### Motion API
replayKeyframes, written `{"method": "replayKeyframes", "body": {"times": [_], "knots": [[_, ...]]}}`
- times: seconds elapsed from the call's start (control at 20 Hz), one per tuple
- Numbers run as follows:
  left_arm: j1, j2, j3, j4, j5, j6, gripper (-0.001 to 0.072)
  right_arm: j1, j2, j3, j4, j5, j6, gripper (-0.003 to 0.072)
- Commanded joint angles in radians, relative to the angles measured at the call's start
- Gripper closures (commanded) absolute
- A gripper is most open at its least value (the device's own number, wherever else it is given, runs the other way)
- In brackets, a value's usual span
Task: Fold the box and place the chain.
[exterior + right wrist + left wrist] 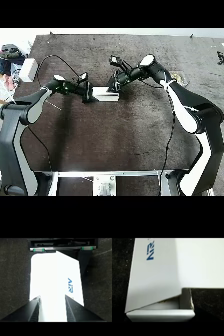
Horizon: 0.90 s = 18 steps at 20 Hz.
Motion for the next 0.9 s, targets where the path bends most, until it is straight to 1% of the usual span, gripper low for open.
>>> {"method": "replayKeyframes", "body": {"times": [0.0,0.25,0.45,0.6,0.7,0.85], "knots": [[0.0,0.0,0.001,0.0,0.0,0.0,0.0306,0.003,0.0,-0.029,0.011,-0.022,0.018,0.0324],[0.0,0.0,0.0,0.0,0.0,0.0,0.0306,0.003,0.012,-0.089,0.073,-0.039,0.018,0.0326],[0.0,0.0,0.0,0.0,0.0,0.0,0.0306,0.003,0.075,-0.14,0.076,-0.083,0.017,0.0326],[0.0,0.0,0.0,0.0,0.0,0.0,0.0306,0.003,0.117,-0.223,0.081,-0.162,-0.045,0.0343],[0.0,0.0,0.001,0.0,0.0,0.0,0.0306,0.003,0.115,-0.242,0.09,-0.215,-0.102,0.0342],[0.0,0.0,0.001,0.0,0.0,0.0,0.0306,0.003,0.1,-0.245,0.126,-0.237,-0.2,0.033]]}}
